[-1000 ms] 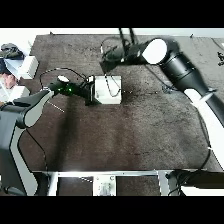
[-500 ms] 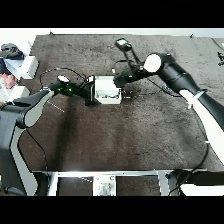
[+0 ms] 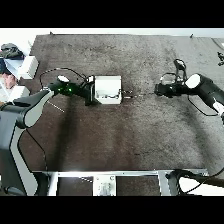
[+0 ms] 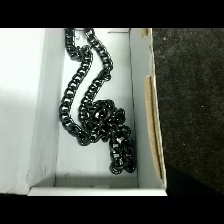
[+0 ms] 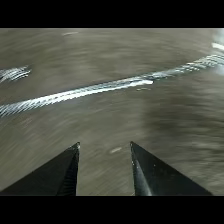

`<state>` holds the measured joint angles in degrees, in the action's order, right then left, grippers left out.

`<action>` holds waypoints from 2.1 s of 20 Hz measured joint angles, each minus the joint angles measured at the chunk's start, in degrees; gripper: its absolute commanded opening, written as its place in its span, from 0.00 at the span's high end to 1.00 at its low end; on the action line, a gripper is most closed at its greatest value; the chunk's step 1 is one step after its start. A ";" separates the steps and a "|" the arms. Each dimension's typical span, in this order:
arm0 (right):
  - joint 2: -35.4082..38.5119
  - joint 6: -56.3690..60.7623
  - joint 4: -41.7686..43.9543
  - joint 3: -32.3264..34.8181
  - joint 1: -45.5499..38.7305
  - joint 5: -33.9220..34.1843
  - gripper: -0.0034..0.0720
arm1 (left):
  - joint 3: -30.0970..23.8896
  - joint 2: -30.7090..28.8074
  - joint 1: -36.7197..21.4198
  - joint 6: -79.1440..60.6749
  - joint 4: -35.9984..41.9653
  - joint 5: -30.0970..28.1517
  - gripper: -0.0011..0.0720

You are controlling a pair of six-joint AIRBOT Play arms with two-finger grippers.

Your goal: Fold the box and place the chain.

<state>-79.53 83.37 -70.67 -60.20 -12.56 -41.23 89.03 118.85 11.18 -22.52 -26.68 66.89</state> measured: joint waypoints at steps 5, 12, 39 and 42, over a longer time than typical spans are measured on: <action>-5.53 1.90 5.29 2.80 -3.52 9.31 0.43 | 0.00 0.00 0.00 0.00 0.00 0.00 0.82; -13.38 -2.89 17.46 -0.13 -4.04 17.18 0.80 | 0.00 0.00 0.00 0.00 0.00 0.00 0.82; 10.84 -19.78 29.75 -7.52 29.68 24.13 0.98 | 0.00 0.00 0.00 0.00 -0.02 0.00 0.82; 6.14 -19.78 29.57 -7.82 32.35 23.82 0.91 | 0.00 0.00 0.00 0.00 0.00 0.02 0.82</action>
<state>-73.38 63.59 -41.10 -68.03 19.79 -17.41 89.03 118.85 11.18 -22.52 -26.68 66.92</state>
